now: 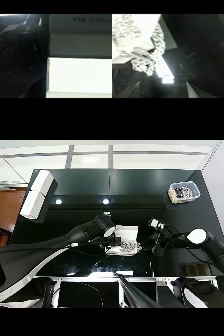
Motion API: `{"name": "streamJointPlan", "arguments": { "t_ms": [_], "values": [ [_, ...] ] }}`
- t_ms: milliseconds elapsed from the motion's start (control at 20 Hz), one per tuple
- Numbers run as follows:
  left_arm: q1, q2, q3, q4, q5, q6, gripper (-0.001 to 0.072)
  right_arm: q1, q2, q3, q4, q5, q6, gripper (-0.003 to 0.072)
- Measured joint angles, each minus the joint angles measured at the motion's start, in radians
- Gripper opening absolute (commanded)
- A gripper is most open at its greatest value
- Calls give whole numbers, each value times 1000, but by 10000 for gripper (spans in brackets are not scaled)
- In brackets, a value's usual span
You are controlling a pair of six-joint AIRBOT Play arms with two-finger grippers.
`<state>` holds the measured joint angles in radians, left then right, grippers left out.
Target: Fold the box and place the chain.
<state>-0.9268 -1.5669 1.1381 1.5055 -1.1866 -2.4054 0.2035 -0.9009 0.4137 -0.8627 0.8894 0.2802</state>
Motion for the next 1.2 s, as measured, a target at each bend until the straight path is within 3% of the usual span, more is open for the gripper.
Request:
{"name": "streamJointPlan", "arguments": {
  "t_ms": [300, 850, 900, 950, 1050, 1200],
  "values": [
    [0, 0, 0, 0, 0, 0, 29, 106, -56, -10, -2, -58, -107, 706],
    [0, 0, 0, 0, -1, 0, 29, 159, -145, -10, 51, -157, -243, 695],
    [0, 0, 0, 0, -1, 0, 29, 163, -148, -10, 56, -164, -247, 599],
    [0, 0, 0, 0, -1, 0, 29, 167, -151, -11, 63, -171, -249, 385],
    [0, 0, 0, 0, -1, 0, 29, 170, -154, -10, 74, -179, -249, 92],
    [0, 0, 0, 0, -1, 0, 29, 172, -148, -8, 73, -170, -218, 39]
  ]
}}
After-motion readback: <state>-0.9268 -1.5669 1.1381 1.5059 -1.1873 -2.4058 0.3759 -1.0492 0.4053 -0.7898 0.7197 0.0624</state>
